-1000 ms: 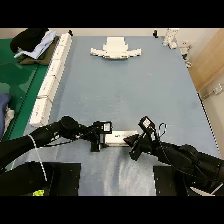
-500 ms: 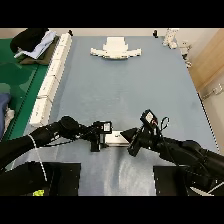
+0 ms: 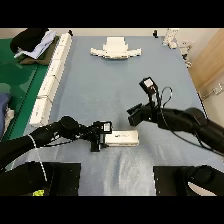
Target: Fold the box.
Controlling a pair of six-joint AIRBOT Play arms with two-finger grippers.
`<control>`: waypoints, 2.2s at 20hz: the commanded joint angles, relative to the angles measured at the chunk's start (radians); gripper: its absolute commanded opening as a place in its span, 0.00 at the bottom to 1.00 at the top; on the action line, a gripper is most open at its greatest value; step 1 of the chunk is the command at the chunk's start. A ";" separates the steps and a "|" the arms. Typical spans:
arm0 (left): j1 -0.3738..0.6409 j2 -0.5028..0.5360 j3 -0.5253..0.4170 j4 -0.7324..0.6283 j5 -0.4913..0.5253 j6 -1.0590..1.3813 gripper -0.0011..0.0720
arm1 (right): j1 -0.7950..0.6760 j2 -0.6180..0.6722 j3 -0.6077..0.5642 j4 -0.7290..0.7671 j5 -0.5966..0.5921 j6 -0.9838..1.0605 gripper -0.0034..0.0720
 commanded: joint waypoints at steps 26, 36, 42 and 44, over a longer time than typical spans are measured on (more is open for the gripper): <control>0.639 -0.388 0.560 0.380 0.243 -0.982 0.66 | -0.187 -0.338 0.296 -0.416 -0.420 0.710 0.10; 0.724 -0.602 0.877 0.663 0.168 -1.308 0.65 | -0.187 -0.338 0.296 -0.422 -0.420 0.710 0.10; 0.734 -0.612 0.903 0.668 0.155 -1.305 0.65 | -0.187 -0.338 0.296 -0.422 -0.417 0.709 0.10; 0.734 -0.615 0.903 0.668 0.131 -1.305 0.65 | -0.187 -0.338 0.296 -0.422 -0.416 0.710 0.10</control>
